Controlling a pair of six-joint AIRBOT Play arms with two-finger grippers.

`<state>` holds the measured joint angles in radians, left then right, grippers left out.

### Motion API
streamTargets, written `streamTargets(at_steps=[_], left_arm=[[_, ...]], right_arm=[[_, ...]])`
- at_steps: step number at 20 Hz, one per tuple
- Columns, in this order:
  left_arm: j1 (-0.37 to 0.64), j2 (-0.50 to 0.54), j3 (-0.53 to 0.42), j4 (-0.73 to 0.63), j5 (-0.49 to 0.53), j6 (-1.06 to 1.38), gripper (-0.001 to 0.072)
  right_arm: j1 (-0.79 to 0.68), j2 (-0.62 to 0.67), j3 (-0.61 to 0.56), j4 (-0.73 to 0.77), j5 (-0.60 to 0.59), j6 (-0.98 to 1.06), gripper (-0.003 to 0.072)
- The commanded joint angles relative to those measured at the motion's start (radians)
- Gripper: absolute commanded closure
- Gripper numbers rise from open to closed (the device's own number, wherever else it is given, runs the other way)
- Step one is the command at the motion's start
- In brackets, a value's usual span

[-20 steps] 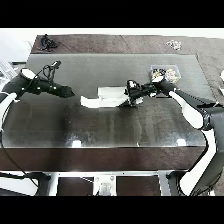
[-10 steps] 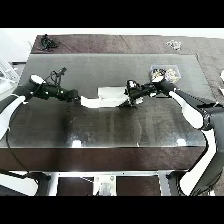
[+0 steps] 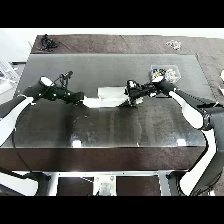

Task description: Fold the box and place the chain.

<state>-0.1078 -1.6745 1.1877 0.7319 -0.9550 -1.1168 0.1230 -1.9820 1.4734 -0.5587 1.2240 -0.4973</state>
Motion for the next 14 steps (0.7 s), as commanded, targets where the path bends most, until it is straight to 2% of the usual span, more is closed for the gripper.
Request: streamTargets(at_steps=[1, 7, 8, 9, 14], left_arm=[[-0.015, -0.002, 0.000, -0.050, -0.016, 0.001, 0.0688], [-0.017, 0.025, 0.003, -0.122, -0.051, 0.063, 0.0685], [-0.017, 0.036, 0.003, -0.127, -0.051, 0.072, 0.0519], [-0.017, 0.042, 0.003, -0.128, -0.052, 0.071, 0.0389], [-0.021, 0.048, 0.003, -0.181, -0.076, 0.079, 0.0398]], right_arm=[[0.000, 0.000, 0.000, 0.000, 0.000, 0.000, 0.0166], [0.000, 0.000, 0.000, 0.000, 0.000, 0.000, 0.0166], [0.000, 0.000, 0.000, 0.000, 0.000, 0.000, 0.0166], [0.000, 0.000, 0.000, 0.000, 0.000, 0.000, 0.0166], [0.000, 0.000, 0.000, 0.000, 0.000, 0.000, 0.0166]])
